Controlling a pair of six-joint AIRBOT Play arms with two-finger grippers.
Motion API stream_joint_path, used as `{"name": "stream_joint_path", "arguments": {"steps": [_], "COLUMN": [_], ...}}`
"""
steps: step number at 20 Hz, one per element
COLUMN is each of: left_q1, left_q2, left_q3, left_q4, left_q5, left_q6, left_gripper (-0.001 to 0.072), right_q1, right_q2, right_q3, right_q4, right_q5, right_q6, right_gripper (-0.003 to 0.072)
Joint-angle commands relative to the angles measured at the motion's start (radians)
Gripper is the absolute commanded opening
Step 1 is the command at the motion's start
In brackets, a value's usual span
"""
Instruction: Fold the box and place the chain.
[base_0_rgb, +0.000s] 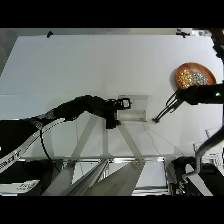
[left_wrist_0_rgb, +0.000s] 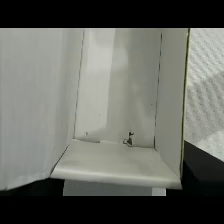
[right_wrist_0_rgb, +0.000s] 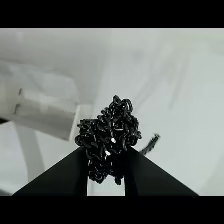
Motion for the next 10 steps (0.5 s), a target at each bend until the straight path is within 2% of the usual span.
{"name": "stream_joint_path", "arguments": {"steps": [1,5,10], "left_q1": [-0.001,-0.001,-0.001], "left_q2": [0.0,0.0,0.001], "left_q3": [-0.001,-0.001,-0.001], "left_q4": [0.0,0.0,0.0], "left_q5": [0.0,0.0,0.0], "left_q6": [0.0,0.0,0.0], "left_gripper": [0.0316,0.0316,0.0316], "right_q1": [0.123,0.269,0.436], "right_q2": [0.035,0.035,0.035], "right_q3": [-0.072,-0.128,-0.131], "right_q4": [0.002,-0.014,-0.051], "right_q5": [-0.008,-0.127,-0.266], "right_q6": [0.033,0.095,0.155], "right_gripper": [0.0013,0.0013,0.0013]}}
